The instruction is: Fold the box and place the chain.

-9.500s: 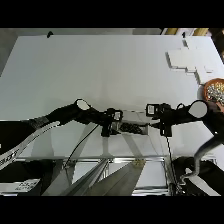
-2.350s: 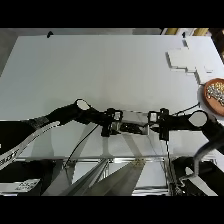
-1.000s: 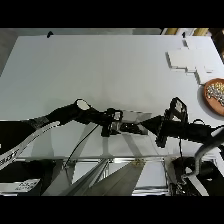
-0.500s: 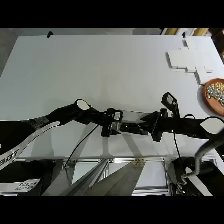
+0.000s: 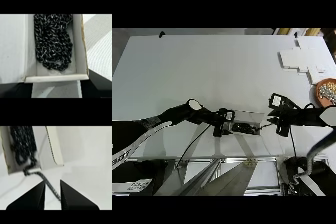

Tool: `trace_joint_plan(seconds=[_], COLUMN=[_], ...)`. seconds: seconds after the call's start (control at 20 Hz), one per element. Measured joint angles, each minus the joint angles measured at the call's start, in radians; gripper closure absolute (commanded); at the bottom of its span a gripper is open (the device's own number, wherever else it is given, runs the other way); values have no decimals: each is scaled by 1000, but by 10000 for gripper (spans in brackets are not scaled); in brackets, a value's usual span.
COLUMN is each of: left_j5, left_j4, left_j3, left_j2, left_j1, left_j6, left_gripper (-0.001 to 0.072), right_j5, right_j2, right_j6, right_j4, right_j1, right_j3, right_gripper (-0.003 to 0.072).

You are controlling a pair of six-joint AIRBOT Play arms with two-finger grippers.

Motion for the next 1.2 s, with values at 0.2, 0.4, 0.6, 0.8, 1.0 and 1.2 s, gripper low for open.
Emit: trace_joint_plan(seconds=[0.2, 0.4, 0.6, 0.8, 1.0, 1.2], left_j5=[0, 0, 0, 0, 0, 0], left_j4=[0, 0, 0, 0, 1, 4], left_j3=[0, 0, 0, 0, 0, 0], left_j2=[0, 0, 0, 0, 0, 0], left_j1=[0, 0, 0, 0, 0, 0], left_j6=[0, 0, 0, 0, 0, 0], left_gripper=[575, 575, 575, 575, 575, 575], right_j5=[50, 65, 61, 37, 14, 6], right_j2=[-105, -177, -198, -204, -205, -206], right_j6=[-106, -185, -214, -238, -249, -250], right_j4=[-33, 34, 82, 123, 132, 127], right_j1=[0, 0, 0, 2, 29, 48], right_j3=[9, -14, -29, -59, -82, -89], right_gripper=[500, 501, 502, 503, 649, 664])
